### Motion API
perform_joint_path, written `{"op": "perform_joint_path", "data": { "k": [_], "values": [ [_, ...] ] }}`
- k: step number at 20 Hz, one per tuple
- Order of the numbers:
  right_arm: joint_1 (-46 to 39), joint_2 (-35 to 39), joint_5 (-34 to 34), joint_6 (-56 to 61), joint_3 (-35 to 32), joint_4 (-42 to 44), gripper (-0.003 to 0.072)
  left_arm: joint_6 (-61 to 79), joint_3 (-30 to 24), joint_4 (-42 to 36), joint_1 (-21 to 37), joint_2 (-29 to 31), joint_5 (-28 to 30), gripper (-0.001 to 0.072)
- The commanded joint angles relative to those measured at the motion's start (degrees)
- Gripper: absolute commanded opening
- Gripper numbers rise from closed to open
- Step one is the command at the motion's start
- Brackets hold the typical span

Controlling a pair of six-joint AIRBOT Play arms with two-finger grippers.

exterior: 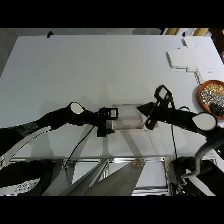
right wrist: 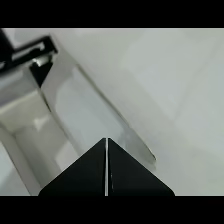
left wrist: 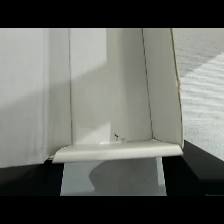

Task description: Fold the box and place the chain.

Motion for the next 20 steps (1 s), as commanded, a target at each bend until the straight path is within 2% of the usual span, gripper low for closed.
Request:
{"op": "perform_joint_path", "data": {
  "k": [1,2,4,7,10,14,18,20],
  "values": [
    [0.0,6.4,9.3,0.2,0.0,-23.9,0.0014,0.0,0.0,0.0,0.0,0.0,0.0,0.0334],
    [0.0,6.2,12.2,0.2,0.0,-28.4,0.0015,0.0,0.0,0.0,0.0,0.0,0.0,0.0334],
    [0.0,4.5,13.6,-1.2,0.0,-32.3,0.0020,0.0,0.0,0.0,0.0,0.0,0.0,0.0334],
    [0.0,-0.1,10.8,-8.5,0.0,-29.8,0.0228,0.0,0.0,0.0,0.0,0.0,0.0,0.0334],
    [0.0,-5.4,7.3,-15.0,0.0,-28.4,0.0227,0.0,0.0,0.0,0.0,0.0,0.0,0.0334],
    [0.0,-10.5,6.2,-21.6,0.0,-24.1,0.0219,0.0,0.0,0.0,0.0,0.0,0.0,0.0334],
    [-0.4,-15.9,5.8,-26.3,0.0,-16.1,0.0217,0.0,0.0,0.0,0.0,0.0,0.0,0.0334],
    [-1.2,-18.0,2.6,-33.0,0.0,-10.8,0.0216,0.0,0.0,0.0,0.0,0.0,0.0,0.0334]
  ]
}}
